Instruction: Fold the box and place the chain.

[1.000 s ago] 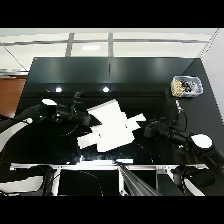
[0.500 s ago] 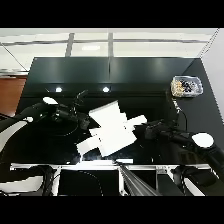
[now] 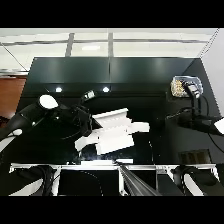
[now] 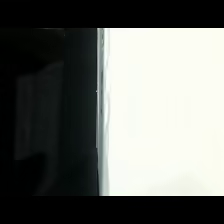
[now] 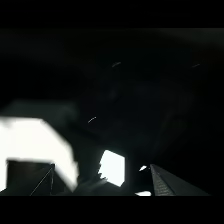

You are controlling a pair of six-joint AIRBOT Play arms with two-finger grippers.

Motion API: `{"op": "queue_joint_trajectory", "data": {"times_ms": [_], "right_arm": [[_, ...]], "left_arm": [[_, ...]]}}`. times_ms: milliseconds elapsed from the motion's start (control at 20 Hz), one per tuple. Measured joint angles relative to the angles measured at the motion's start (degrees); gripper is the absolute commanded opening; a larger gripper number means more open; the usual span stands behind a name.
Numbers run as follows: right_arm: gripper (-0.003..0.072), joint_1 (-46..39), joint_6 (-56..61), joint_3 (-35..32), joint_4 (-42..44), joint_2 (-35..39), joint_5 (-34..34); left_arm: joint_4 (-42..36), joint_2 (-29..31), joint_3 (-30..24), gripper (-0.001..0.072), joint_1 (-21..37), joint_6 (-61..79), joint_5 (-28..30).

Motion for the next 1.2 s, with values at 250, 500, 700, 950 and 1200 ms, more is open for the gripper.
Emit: {"op": "queue_joint_trajectory", "data": {"times_ms": [250,500,700,950,1200], "right_arm": [[0.0692,0.2,-4.5,0.6,-1.5,-0.1,-5.7],[0.0693,4.8,-15.6,-1.8,-1.7,-0.2,-7.1],[0.0692,12.6,-20.5,-5.0,-1.8,-0.9,-8.6],[0.0692,21.5,-26.3,-7.1,-2.2,-3.1,-11.1],[0.0692,25.4,-38.1,-7.6,-0.5,-8.0,-7.4]], "left_arm": [[1.8,-0.6,-0.8,0.0029,-5.9,11.0,8.0],[1.9,-5.1,-1.0,0.0030,-8.2,16.3,16.7],[1.7,-7.5,-1.1,0.0031,-8.6,17.6,19.4],[1.6,-8.3,-1.1,0.0031,-8.7,17.9,20.4],[1.8,-8.4,-1.1,0.0032,-8.7,18.0,20.7]]}}
